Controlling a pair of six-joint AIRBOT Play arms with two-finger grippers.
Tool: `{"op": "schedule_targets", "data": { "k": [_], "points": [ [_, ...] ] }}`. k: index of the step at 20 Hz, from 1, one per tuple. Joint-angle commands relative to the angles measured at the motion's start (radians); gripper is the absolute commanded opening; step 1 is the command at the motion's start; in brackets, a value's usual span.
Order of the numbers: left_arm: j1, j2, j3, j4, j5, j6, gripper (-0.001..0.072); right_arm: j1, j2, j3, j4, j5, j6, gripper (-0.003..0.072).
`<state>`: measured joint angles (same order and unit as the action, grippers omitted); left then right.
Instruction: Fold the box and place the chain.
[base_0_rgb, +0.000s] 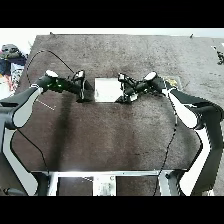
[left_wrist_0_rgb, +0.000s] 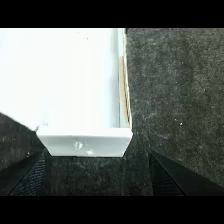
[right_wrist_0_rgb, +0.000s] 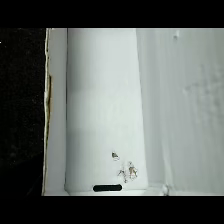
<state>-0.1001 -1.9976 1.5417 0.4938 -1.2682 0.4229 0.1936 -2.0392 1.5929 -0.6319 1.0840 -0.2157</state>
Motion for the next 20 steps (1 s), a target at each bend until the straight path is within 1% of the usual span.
{"op": "schedule_targets", "data": {
  "k": [1,3,5,8,11,12,16,20],
  "points": [
    [-0.008,-0.003,-0.001,-0.018,-0.004,0.037,0.0720,0.000,0.000,0.000,0.000,0.000,0.000,0.0463],
    [-0.027,-0.003,0.000,-0.037,0.010,0.061,0.0720,0.000,0.000,0.000,0.000,0.000,0.000,0.0463],
    [-0.049,-0.003,0.000,-0.043,0.050,0.060,0.0720,0.000,0.000,0.000,0.000,0.000,0.000,0.0463],
    [-0.051,-0.003,0.000,-0.008,0.071,0.043,0.0720,-0.001,0.000,0.000,0.000,0.000,0.000,0.0463],
    [-0.045,-0.003,0.000,0.061,0.043,-0.006,0.0720,-0.001,0.000,0.000,0.000,0.000,0.000,0.0463],
    [-0.036,-0.003,0.000,0.058,0.027,-0.005,0.0720,-0.001,0.000,0.000,0.000,0.000,0.000,0.0463],
    [0.001,-0.003,0.018,0.027,0.031,0.001,0.0720,-0.001,0.000,0.000,0.000,0.000,0.000,0.0464],
    [-0.017,-0.003,0.020,0.000,0.046,0.050,0.0720,-0.001,0.000,0.000,0.000,0.000,0.000,0.0463]
  ]
}}
